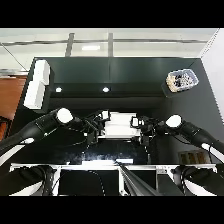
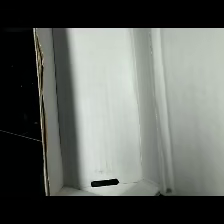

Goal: Fold the box and place the chain.

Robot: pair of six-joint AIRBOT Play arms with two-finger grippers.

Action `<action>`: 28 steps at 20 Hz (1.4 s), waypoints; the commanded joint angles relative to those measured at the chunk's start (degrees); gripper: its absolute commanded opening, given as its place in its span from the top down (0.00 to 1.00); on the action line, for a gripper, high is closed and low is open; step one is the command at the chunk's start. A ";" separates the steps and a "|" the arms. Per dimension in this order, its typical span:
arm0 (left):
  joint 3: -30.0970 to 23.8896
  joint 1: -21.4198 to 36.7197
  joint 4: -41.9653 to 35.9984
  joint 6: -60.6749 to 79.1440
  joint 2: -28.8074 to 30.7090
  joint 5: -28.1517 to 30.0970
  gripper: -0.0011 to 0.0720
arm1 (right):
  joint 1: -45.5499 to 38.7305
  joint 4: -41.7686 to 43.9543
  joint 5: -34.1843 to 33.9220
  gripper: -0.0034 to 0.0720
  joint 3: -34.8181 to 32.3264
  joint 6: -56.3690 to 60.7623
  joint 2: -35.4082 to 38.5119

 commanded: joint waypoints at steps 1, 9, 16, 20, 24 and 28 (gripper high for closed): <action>-0.02 0.04 -0.09 0.02 -0.42 0.37 0.52 | 0.07 -0.07 -0.37 0.70 -0.02 0.26 -0.02; -0.02 0.02 -7.58 4.52 -0.79 2.54 0.60 | 0.07 -0.04 -0.57 0.70 -0.02 0.46 -0.02; -0.02 -1.18 -11.15 5.18 -2.91 2.23 0.68 | 0.07 -0.04 -0.57 0.70 -0.02 0.46 -0.02; -0.04 -4.22 -5.31 4.76 -2.95 4.74 0.68 | 0.07 -0.04 -0.57 0.70 -0.02 0.46 -0.02; -0.04 -4.42 -3.93 1.84 -2.95 7.52 0.68 | 0.07 -0.04 -0.57 0.70 -0.02 0.46 -0.02; -0.02 -4.55 -4.11 1.84 -2.95 6.43 0.43 | 0.07 -0.04 -0.57 0.70 -0.02 0.46 -0.02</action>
